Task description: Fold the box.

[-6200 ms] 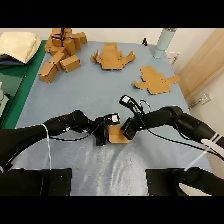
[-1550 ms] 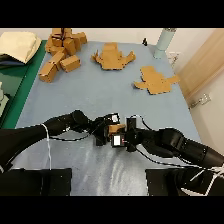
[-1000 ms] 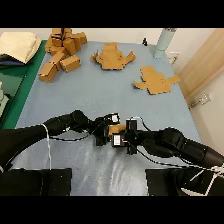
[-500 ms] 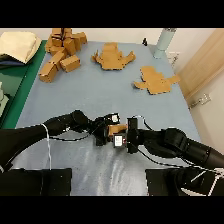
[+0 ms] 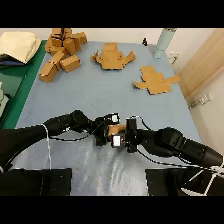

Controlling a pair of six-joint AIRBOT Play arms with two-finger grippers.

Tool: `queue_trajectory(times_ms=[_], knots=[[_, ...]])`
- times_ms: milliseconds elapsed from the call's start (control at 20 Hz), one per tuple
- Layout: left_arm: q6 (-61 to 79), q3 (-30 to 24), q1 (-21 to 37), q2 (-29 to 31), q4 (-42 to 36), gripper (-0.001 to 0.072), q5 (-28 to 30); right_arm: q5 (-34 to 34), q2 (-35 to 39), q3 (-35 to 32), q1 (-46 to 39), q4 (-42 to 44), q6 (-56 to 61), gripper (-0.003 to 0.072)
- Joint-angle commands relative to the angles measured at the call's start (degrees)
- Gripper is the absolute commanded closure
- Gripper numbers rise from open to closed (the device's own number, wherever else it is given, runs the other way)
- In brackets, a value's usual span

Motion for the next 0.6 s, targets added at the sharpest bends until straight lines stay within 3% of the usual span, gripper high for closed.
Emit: queue_trajectory(times_ms=[0,550], knots=[[0.0,0.0,0.0,0.0,0.0,0.0179,0.0,0.0,-0.9,0.0,0.0,0.3,0.1,0.0683],[0.0,0.0,0.0,0.0,0.0,0.0179,0.0,-0.3,0.6,0.2,0.0,1.0,0.1,0.0682]])
